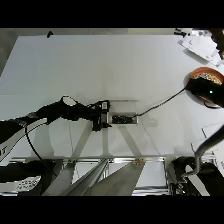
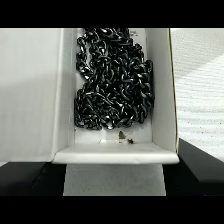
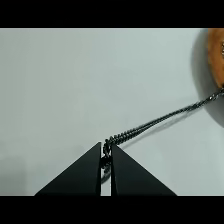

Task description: Fold the box and place the chain.

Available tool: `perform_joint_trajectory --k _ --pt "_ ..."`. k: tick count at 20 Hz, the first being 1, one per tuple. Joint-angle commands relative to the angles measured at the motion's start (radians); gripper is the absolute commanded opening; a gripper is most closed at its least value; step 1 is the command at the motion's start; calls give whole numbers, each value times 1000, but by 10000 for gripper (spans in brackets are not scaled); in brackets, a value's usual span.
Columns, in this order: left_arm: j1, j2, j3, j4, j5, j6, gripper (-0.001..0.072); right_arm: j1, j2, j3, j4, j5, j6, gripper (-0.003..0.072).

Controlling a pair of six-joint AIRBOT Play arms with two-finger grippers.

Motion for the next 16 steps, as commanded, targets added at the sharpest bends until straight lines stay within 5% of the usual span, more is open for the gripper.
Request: perform_joint_trajectory --k 1,9,16 --pt "0 0 0 0 0 0 325 119 199 1 90 69 -11 15" --pt "0 0 0 0 0 0 325 262 273 1 430 -18 -93 15" --pt "0 0 0 0 0 0 325 417 211 1 531 -198 -102 15"
